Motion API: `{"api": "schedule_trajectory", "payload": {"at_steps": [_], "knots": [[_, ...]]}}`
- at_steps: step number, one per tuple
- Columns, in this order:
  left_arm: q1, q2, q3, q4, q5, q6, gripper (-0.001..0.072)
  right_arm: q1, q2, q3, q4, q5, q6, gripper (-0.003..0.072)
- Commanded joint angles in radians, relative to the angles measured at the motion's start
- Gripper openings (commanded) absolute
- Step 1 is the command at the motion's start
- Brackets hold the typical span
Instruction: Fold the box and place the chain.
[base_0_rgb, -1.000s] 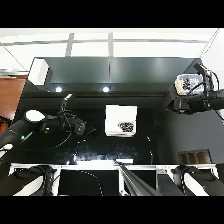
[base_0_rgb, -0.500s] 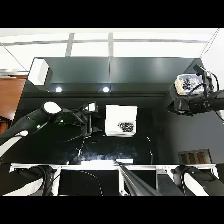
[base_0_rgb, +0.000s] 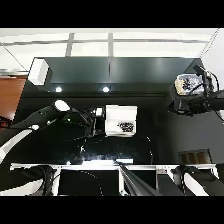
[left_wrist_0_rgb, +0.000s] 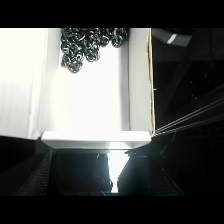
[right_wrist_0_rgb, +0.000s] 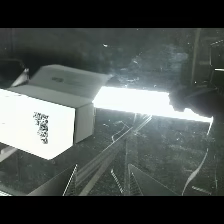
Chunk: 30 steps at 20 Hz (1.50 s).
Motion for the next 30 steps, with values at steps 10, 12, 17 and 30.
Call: {"api": "schedule_trajectory", "payload": {"at_steps": [10,12,17,30], "knots": [[-0.050,-0.025,0.025,-0.025,0.023,-0.026,0.0713,-0.001,0.000,-0.001,0.000,-0.003,-0.001,0.0382],[-0.058,-0.031,0.032,-0.017,0.039,-0.051,0.0685,-0.001,0.000,-0.001,0.000,-0.003,-0.001,0.0381],[-0.058,-0.031,0.032,-0.017,0.040,-0.052,0.0501,0.000,0.000,-0.004,0.008,-0.065,-0.004,0.0382],[-0.058,-0.031,0.032,-0.017,0.039,-0.052,0.0501,0.390,-0.340,-0.006,0.209,-0.499,-0.617,0.0720]]}}
